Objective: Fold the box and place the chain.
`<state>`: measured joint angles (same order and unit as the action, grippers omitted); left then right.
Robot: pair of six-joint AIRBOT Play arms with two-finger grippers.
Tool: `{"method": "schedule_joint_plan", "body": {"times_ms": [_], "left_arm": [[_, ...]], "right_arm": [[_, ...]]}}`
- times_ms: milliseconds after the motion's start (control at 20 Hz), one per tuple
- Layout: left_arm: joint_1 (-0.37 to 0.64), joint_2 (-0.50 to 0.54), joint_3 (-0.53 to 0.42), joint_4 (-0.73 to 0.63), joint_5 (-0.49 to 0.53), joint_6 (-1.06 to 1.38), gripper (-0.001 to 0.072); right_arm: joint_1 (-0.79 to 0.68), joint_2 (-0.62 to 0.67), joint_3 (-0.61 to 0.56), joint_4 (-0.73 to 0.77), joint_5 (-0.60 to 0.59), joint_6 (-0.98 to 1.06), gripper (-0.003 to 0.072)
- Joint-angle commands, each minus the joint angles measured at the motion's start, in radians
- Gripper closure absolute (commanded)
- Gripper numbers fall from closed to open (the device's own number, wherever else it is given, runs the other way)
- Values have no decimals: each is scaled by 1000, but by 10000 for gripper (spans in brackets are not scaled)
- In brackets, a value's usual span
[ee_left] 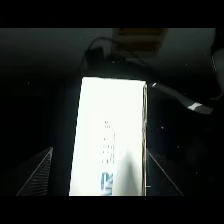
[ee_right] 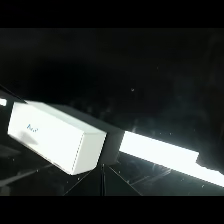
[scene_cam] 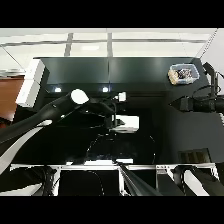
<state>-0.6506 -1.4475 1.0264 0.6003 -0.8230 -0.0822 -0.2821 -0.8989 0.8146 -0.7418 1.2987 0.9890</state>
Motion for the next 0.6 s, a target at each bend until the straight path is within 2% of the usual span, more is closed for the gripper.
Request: {"method": "schedule_joint_plan", "body": {"times_ms": [0,100,200,550], "left_arm": [[-29,-127,138,137,-86,-232,1],[-35,-161,181,137,-141,-253,1],[-49,-175,198,137,-148,-267,0],[-71,-203,205,144,-189,-266,1]], "right_arm": [[-2,3,-1,-11,-13,2,659],[-2,3,-1,-30,-21,2,659],[-2,3,-1,-30,-27,2,660],[-2,3,-1,-31,-24,2,659]]}}
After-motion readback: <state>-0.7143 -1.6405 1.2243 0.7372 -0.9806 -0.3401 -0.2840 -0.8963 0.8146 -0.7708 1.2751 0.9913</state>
